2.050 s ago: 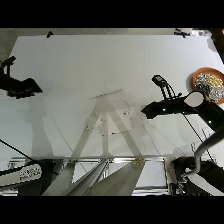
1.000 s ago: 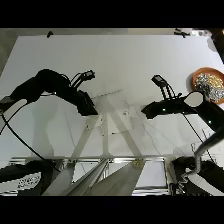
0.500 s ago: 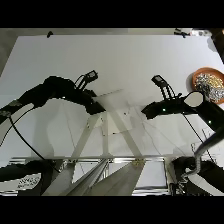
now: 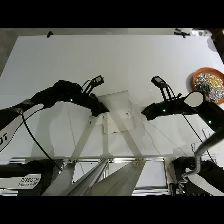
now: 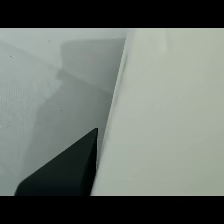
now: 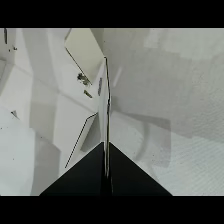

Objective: Fold the box and place the chain.

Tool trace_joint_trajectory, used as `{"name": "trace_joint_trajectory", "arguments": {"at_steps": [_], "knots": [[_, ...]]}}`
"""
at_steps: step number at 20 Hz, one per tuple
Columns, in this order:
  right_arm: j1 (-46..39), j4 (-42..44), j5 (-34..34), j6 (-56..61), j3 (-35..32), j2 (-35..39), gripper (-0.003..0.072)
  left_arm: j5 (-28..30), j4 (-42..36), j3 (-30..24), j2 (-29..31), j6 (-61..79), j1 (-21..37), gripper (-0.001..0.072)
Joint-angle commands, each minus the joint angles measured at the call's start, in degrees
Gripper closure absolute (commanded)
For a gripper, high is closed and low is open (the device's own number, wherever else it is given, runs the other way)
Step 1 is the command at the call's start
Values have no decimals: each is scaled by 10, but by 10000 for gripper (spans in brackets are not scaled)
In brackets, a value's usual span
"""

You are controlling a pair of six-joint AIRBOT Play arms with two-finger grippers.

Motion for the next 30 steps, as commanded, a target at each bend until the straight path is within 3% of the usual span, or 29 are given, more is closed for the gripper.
{"name": "trace_joint_trajectory", "arguments": {"at_steps": [1,5,7,10,11,13,14,17,20,25,28,30], "knots": [[0,0,8,0,0,0,673,-16,-4,0,8,3,-1,575],[0,0,19,0,0,0,673,-21,3,0,22,3,-1,577],[0,-3,28,0,0,0,673,-21,18,0,33,3,-1,700],[0,-11,34,0,0,0,673,-21,58,0,46,3,-1,675],[0,-11,35,0,0,0,673,-21,62,0,46,3,-1,571],[0,-11,36,0,0,0,673,-24,56,0,46,3,-1,274],[0,-11,36,0,0,0,673,-30,53,0,46,3,-1,201],[0,-11,37,0,0,0,673,-51,47,0,46,4,-1,200],[0,-11,37,0,0,0,673,-44,47,0,40,6,-5,293],[0,-11,37,0,0,0,673,13,40,0,9,14,-6,326],[0,-11,37,0,0,0,673,8,23,0,7,15,-6,636],[0,-11,37,0,0,0,673,-3,19,0,7,16,-6,681]]}}
